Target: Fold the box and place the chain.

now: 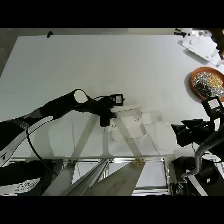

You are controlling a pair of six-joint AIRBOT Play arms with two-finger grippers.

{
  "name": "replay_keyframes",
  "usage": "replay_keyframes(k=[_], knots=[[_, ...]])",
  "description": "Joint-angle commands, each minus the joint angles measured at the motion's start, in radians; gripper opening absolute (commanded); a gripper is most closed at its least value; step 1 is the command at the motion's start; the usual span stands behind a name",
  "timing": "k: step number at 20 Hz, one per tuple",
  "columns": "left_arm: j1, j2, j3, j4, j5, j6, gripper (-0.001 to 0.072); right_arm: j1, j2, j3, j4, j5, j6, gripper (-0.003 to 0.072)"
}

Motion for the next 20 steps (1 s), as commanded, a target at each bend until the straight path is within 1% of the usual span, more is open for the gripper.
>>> replay_keyframes(k=[1, 4, 5, 7, 11, 14, 18, 20], knots=[[0.0, -0.019, 0.001, -0.002, -0.028, 0.0, 0.0173, 0.0, 0.0, 0.0, 0.0, 0.0, 0.0, 0.0456], [0.0, -0.035, 0.001, -0.002, -0.028, 0.001, 0.0173, 0.0, 0.0, 0.0, 0.0, 0.0, 0.0, 0.0456], [0.0, -0.04, 0.001, -0.001, -0.028, 0.004, 0.0162, 0.0, 0.0, 0.0, 0.0, 0.0, 0.0, 0.0456], [-0.002, -0.045, 0.001, 0.017, -0.028, 0.019, 0.0004, 0.0, 0.0, 0.0, 0.0, 0.0, 0.0, 0.0456], [-0.034, -0.041, 0.001, 0.154, -0.002, 0.034, 0.0006, 0.0, 0.0, 0.0, -0.003, -0.008, 0.0, 0.0456], [-0.056, -0.027, 0.001, 0.171, 0.013, 0.033, 0.0005, 0.0, 0.0, 0.0, -0.003, -0.009, 0.0, 0.0456], [-0.051, 0.037, 0.001, 0.174, 0.057, 0.021, 0.0002, 0.0, 0.0, 0.0, -0.003, -0.011, 0.0, 0.0456], [-0.05, 0.049, 0.001, 0.187, 0.07, -0.022, 0.0002, 0.0, 0.0, 0.0, -0.003, -0.011, 0.0, 0.0456]])
